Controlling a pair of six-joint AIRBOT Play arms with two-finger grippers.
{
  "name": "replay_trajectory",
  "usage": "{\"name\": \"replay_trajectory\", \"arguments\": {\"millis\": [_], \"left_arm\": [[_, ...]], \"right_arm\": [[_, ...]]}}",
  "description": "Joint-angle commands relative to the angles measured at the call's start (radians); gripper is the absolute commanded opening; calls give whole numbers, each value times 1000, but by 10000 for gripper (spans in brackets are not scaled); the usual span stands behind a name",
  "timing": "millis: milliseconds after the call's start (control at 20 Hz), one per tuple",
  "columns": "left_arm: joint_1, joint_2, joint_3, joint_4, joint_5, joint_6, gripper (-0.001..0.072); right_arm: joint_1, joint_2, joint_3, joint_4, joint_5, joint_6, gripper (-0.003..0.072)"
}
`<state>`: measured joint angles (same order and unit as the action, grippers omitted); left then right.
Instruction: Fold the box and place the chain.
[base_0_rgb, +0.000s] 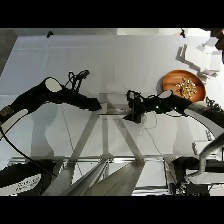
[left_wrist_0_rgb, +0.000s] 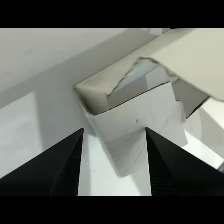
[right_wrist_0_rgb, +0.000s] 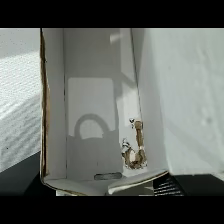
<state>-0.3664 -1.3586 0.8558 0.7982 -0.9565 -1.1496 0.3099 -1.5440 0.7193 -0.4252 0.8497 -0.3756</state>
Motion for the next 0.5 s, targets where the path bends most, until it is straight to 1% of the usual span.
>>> {"name": "replay_trajectory", "arguments": {"millis": [0, 150, 350, 450], "left_arm": [[-48, 1, 0, 2, 44, -3, 444], [-81, 1, 0, 3, 89, -3, 444], [-91, 0, 0, 11, 146, -4, 444], [-104, -7, 0, 41, 167, -46, 444]], "right_arm": [[0, 0, 0, 0, 0, 0, 525], [0, 0, 0, 0, 0, 0, 525], [0, 0, 1, 0, 0, 0, 525], [0, 0, 1, 0, 0, 0, 525]]}}
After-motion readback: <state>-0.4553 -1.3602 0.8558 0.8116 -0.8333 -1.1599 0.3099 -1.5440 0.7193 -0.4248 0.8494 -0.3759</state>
